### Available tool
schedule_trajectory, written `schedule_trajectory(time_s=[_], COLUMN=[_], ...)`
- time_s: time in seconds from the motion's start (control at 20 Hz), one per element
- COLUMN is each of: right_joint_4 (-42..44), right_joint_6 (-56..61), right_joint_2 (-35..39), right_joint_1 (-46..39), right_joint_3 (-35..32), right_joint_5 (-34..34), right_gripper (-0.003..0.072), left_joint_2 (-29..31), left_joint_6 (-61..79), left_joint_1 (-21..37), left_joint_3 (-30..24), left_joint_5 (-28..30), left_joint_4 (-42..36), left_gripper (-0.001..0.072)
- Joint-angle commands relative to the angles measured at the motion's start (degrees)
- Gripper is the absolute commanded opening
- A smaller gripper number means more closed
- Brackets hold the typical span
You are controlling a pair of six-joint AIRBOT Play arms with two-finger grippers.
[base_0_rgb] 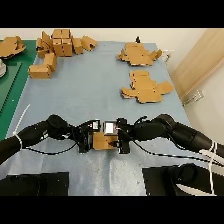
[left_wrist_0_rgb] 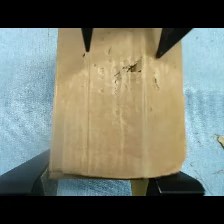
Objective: Fold the box.
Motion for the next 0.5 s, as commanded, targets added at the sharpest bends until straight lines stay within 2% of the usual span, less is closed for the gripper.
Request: schedule_trajectory(time_s=[0.0, 0.3, 0.45], right_joint_4=[-0.98, -2.03, -6.54], right_joint_6=[-4.72, -4.70, -4.70], right_joint_2=[0.02, 1.11, 2.21], right_joint_1=[1.22, 3.48, 5.42], right_joint_3=[0.04, -0.70, -4.52], right_joint_5=[-0.09, 0.31, 7.34], right_gripper=[0.0428, 0.0428, 0.0427], left_joint_2=[0.00, 0.00, 0.00], left_joint_6=[0.02, 0.02, 0.02], left_joint_1=[0.00, 0.00, 0.00], left_joint_3=[0.00, 0.00, 0.00], left_joint_5=[0.02, 0.00, 0.02], left_joint_4=[0.02, 0.02, 0.02], left_gripper=[0.0426, 0.0426, 0.0426])
